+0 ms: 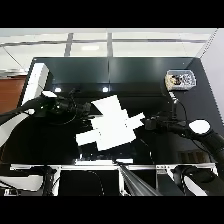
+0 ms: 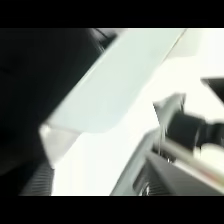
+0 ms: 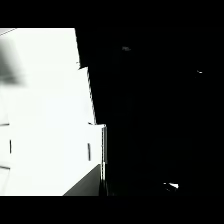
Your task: Fold the box and place the chain.
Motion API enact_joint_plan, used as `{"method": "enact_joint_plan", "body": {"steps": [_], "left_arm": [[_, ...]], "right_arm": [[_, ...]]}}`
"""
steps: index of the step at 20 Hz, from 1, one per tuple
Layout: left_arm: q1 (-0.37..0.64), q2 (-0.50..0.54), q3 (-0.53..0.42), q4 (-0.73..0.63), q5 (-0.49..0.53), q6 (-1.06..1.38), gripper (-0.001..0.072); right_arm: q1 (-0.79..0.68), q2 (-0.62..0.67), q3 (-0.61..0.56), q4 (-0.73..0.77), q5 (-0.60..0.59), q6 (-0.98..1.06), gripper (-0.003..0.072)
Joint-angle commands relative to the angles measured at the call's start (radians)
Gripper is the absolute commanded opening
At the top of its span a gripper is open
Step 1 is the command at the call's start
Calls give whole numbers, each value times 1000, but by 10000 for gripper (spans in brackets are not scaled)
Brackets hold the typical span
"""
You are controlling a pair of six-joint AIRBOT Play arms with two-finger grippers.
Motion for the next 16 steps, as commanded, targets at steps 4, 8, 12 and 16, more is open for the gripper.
{"method": "enact_joint_plan", "body": {"steps": [4,8,12,16], "left_arm": [[-70,-122,179,179,-200,129,327],[-95,-175,269,209,-251,130,194],[-94,-183,292,209,-259,160,21],[-93,-128,303,220,-259,159,18]], "right_arm": [[3,0,-1,-2,-2,1,13],[3,0,-1,-2,-2,1,14],[2,1,2,-61,-7,1,135],[-107,5,169,-262,120,5,677]]}}
